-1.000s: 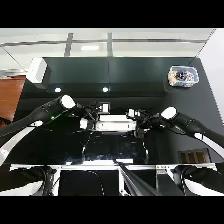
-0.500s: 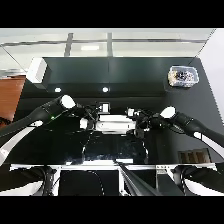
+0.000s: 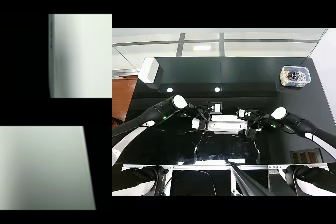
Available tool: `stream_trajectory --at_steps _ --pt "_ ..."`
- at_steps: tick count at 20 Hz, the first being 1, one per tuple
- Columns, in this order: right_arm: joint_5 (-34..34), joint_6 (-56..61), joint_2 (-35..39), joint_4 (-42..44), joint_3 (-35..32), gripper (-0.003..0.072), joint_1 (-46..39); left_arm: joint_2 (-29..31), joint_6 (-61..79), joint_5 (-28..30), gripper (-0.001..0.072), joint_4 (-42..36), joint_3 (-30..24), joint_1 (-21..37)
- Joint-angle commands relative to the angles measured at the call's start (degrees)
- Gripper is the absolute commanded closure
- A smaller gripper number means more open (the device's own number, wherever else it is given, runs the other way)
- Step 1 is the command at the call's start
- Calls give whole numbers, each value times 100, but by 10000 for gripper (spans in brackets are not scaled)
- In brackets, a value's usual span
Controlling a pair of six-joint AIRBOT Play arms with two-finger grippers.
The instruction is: Fold the box and place the chain.
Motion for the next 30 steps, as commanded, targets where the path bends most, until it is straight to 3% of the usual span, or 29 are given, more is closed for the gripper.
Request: stream_trajectory --at_steps 1,12,14,15,17,19,22,24,27,28,29,30 --pt "-81 118 -9 -138 2 57 59 -2 2 2 682 0 -2 0" --pt "-87 116 -9 -133 2 69 59 -2 2 2 682 2 -2 2" --pt "-85 118 -9 -136 2 205 59 7 0 2 681 2 -2 2" --pt "-85 118 -7 -146 2 205 59 28 -4 2 672 4 -2 2" --pt "-85 118 -9 -149 2 206 59 138 -297 7 383 17 2 4" --pt "-81 116 -9 -151 2 206 59 365 -992 -28 -11 463 48 4" --pt "-68 114 -7 -166 2 207 59 1064 -2474 -256 -10 2061 66 15" --pt "-48 109 -7 -170 2 208 59 1539 -3585 -837 -5 2887 66 107" --pt "-50 109 -7 -170 2 219 59 1882 -4662 -2223 15 2540 57 369" --pt "-48 109 -7 -170 2 382 59 1864 -4903 -2625 27 2109 48 415" --pt "-48 109 -7 -170 2 509 59 1853 -4968 -2817 87 1665 -7 420" --pt "-48 109 -7 -168 2 508 59 1849 -4944 -2857 307 1189 -98 413"
